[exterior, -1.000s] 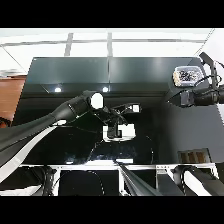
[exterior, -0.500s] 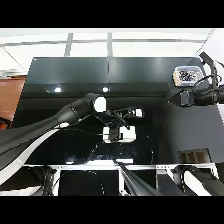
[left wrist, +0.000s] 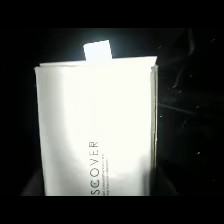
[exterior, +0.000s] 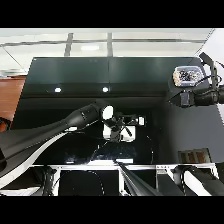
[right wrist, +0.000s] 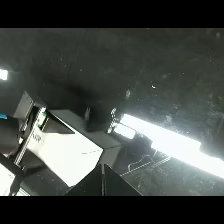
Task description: Fold the box and place the chain.
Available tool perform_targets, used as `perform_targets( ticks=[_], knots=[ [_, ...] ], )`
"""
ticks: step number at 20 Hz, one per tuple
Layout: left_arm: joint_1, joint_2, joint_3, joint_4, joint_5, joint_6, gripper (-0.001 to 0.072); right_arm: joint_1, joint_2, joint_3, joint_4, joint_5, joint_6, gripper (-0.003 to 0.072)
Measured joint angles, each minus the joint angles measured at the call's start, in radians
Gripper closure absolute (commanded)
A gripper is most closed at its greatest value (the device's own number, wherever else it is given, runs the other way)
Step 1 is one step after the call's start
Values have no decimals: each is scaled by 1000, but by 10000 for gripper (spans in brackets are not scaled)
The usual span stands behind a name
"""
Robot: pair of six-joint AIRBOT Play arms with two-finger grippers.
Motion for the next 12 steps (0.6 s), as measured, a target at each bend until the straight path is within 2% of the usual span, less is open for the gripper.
perform_targets(
  ticks=[3, 6, 9, 12],
  knots=[
    [12, 3, 24, 69, -13, -90, 371, 0, 0, 0, -1, 0, 0, 673],
    [89, 21, 60, 116, -68, -173, 370, 0, 0, 0, -2, 0, 0, 673],
    [239, 45, 98, 211, -107, -289, 370, 0, 0, 0, -2, 0, 0, 673],
    [450, 60, 143, 312, -99, -405, 371, 0, 0, 0, -1, 8, 0, 673]
  ],
)
